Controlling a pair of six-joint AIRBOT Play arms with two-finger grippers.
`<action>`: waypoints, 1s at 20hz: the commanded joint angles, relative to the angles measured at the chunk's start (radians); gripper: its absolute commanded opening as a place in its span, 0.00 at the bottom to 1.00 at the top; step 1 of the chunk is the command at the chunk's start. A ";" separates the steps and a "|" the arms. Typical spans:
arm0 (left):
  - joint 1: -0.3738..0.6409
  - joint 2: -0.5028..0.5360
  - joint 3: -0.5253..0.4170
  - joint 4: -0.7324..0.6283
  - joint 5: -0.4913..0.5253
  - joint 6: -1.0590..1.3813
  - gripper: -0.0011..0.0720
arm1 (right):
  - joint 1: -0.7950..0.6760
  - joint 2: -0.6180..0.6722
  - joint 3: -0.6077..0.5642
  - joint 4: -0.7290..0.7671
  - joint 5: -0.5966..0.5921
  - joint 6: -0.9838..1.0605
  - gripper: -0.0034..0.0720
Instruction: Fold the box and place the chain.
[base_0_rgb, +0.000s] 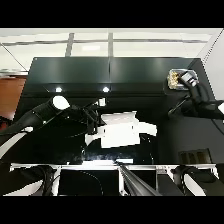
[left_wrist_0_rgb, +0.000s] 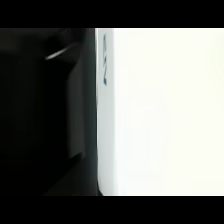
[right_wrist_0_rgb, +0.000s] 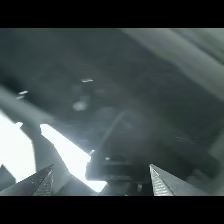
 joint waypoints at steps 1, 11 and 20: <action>-0.020 -0.033 0.003 0.092 0.090 -0.011 0.05 | 0.083 0.000 -0.091 0.079 -0.024 -0.078 1.00; -0.025 -0.116 0.005 0.033 0.013 -0.006 0.05 | 0.226 -0.001 -0.136 0.068 -0.107 -0.191 1.00; -0.023 -0.116 0.005 0.041 0.016 0.006 0.05 | 0.286 -0.045 -0.264 0.117 -0.080 -0.484 0.99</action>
